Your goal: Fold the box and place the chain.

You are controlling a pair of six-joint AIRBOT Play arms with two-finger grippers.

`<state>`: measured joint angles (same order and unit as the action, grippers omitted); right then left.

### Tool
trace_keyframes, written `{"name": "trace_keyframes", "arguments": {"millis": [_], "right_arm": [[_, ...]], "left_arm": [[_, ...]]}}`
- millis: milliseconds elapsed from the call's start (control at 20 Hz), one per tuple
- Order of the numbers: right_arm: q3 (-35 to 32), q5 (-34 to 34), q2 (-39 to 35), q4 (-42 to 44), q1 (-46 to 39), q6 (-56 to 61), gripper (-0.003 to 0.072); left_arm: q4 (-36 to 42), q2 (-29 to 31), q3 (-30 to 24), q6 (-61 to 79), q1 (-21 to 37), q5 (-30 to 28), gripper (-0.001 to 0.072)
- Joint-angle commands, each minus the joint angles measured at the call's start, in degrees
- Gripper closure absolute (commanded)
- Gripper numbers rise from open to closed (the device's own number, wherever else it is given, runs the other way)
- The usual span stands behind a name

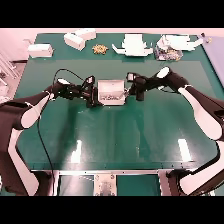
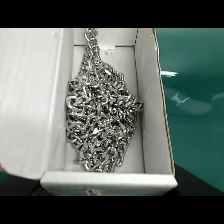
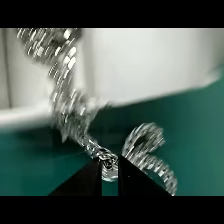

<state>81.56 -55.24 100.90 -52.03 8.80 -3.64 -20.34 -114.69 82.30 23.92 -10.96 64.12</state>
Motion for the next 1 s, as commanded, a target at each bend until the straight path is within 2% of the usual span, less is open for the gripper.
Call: {"name": "trace_keyframes", "arguments": {"millis": [0, 400, 600, 950], "right_arm": [[0.4, -0.3, -3.8, 4.0, 0.1, 1.8, 0.0680], [0.4, -0.3, -11.5, 6.8, 0.3, 3.7, 0.0680], [0.4, -0.2, -18.3, 7.1, 2.7, 3.8, 0.0680], [0.4, 10.1, -28.0, 7.0, 8.2, 6.5, 0.0681]], "left_arm": [[0.0, 0.0, 0.0, 0.0, 0.0, 0.0, 0.0307], [0.0, 0.0, 0.0, 0.0, 0.0, 0.0, 0.0307], [0.0, 0.0, 0.0, 0.0, 0.0, 0.0, 0.0307], [0.0, 0.0, 0.0, 0.0, 0.0, 0.0, 0.0307]]}}
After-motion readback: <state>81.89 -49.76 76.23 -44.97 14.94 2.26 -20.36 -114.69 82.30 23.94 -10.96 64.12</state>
